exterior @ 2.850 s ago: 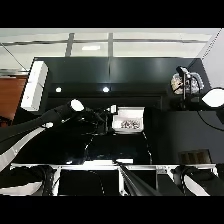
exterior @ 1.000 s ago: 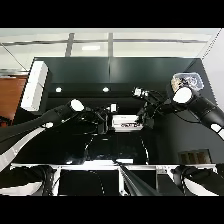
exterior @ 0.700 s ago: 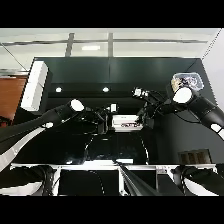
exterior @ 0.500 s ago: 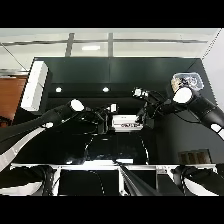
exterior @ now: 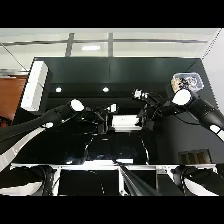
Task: Fold the box and place the chain.
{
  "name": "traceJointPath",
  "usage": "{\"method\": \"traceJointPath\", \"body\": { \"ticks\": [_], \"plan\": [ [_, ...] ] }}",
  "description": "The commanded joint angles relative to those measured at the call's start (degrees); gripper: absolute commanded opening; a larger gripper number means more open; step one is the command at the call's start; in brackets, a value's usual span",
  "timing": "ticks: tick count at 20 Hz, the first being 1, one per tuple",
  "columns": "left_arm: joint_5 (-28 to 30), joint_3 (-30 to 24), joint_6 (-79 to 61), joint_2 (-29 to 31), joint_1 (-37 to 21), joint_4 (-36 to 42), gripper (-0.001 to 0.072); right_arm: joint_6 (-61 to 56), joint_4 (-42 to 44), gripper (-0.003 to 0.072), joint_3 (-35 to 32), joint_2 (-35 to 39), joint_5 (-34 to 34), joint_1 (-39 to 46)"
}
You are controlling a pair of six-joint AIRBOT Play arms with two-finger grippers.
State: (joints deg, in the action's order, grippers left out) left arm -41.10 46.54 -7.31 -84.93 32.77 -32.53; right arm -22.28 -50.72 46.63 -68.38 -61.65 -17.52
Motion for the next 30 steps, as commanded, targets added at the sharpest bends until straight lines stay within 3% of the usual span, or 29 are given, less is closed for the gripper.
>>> {"method": "traceJointPath", "body": {
  "ticks": [1, 12, 17, 18, 19, 23, 26, 30],
  "plan": [
    [0.0, 0.0, 0.1, 0.0, 0.0, 0.0, 0.0422, -0.2, -0.1, 0.0409, -0.1, 0.0, 0.0, 0.0],
    [0.0, 0.0, 0.1, 0.0, 0.0, 0.0, 0.0422, -0.9, -0.3, 0.0408, 0.2, 3.0, -1.4, 0.2],
    [0.0, 0.0, 0.1, 0.0, 0.0, 0.0, 0.0422, -11.1, 0.5, 0.0405, 0.4, 5.6, -1.6, 1.2],
    [0.0, 0.0, 0.1, 0.0, 0.0, 0.0, 0.0422, -18.4, 0.6, 0.0331, 0.3, 6.1, -1.8, 2.4],
    [0.0, 0.0, 0.1, 0.0, 0.0, 0.0, 0.0422, -23.0, 1.6, 0.0017, 0.0, 6.2, -3.8, 4.1],
    [0.0, 0.0, 0.1, 0.0, 0.0, 0.0, 0.0422, -22.1, 23.6, 0.0018, -8.6, 6.2, -6.2, 11.8],
    [0.0, 0.0, 0.1, 0.0, 0.0, 0.0, 0.0422, -20.4, 38.6, 0.0019, -14.9, 6.1, -3.0, 12.0],
    [0.0, 0.0, 0.1, 0.0, 0.0, 0.0, 0.0422, -27.4, 36.6, 0.0019, -16.9, 5.8, 3.9, 8.2]
  ]
}}
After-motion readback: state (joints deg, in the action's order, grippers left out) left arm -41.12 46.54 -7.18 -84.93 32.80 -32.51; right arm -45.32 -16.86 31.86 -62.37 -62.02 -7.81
